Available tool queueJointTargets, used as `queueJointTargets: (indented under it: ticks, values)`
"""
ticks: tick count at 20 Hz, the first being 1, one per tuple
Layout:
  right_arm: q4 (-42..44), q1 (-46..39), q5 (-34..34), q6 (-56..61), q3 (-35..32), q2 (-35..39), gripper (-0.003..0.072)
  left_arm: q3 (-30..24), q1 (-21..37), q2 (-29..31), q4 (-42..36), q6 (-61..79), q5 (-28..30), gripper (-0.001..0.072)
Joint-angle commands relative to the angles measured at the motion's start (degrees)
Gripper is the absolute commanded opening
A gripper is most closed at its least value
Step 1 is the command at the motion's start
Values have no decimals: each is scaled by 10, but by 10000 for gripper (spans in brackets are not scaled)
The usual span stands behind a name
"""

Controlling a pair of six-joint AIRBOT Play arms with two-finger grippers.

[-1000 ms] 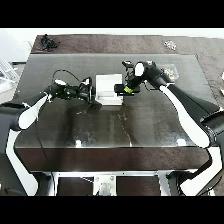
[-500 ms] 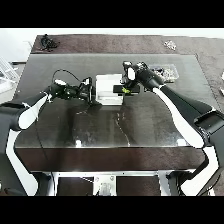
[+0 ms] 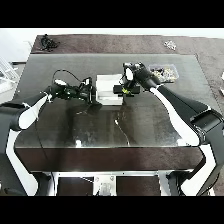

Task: Fold the box and place the chain.

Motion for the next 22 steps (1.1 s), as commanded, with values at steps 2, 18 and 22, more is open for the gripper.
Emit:
queueJointTargets:
  ticks: [2, 18, 22]
  values:
    - [-3, 2, 34, 0, 31, -24, 362, 0, 1, 0, 0, 0, 0, 417]
    - [-3, 24, 46, -15, 59, -57, 9, 0, 1, 0, 0, 0, 1, 417]
    - [-3, 23, 47, -14, 59, -56, 286, 0, 1, 0, 0, 0, 0, 417]
